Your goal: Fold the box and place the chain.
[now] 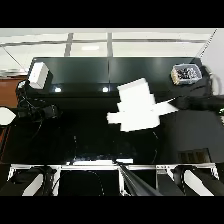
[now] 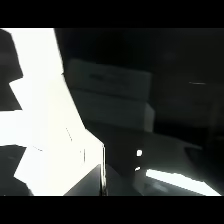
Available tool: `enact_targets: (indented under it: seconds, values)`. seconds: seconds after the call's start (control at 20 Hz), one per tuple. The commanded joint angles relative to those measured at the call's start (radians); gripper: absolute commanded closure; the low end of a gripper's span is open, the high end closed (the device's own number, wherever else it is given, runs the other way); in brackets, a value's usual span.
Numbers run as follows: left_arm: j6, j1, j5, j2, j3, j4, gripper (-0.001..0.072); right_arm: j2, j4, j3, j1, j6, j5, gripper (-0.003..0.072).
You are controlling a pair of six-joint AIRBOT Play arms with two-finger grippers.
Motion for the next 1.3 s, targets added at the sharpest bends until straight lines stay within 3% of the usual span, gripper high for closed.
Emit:
enact_targets:
  seconds: [0.0,0.15,0.3,0.45,0.65,0.85,1.1,1.25]
  values:
    - [0.000,-0.029,0.021,-0.001,0.000,-0.024,0.0017,0.050,0.144,-0.184,0.203,0.005,-0.277,0.0673]
    - [-0.001,-0.077,0.059,-0.003,0.000,-0.029,0.0017,0.048,0.222,-0.278,0.386,0.007,-0.498,0.0673]
    - [0.000,-0.122,0.082,-0.032,0.000,-0.047,0.0017,0.047,0.221,-0.322,0.526,0.012,-0.628,0.0673]
    - [0.000,-0.160,0.094,-0.092,0.000,-0.089,0.0018,0.047,0.221,-0.335,0.599,0.026,-0.679,0.0673]
    - [0.204,-0.162,0.127,-0.206,0.028,-0.326,0.0018,0.047,0.217,-0.337,0.624,0.026,-0.681,0.0673]
    - [0.510,-0.151,-0.013,-0.421,0.169,-0.629,0.0019,0.047,0.213,-0.337,0.624,0.025,-0.681,0.0673]
    - [0.592,-0.153,-0.157,-0.704,0.340,-0.682,0.0018,0.047,0.213,-0.337,0.625,0.025,-0.681,0.0673]
    - [0.766,-0.153,-0.313,-0.812,0.391,-0.797,0.0018,0.047,0.212,-0.337,0.625,0.025,-0.681,0.0673]
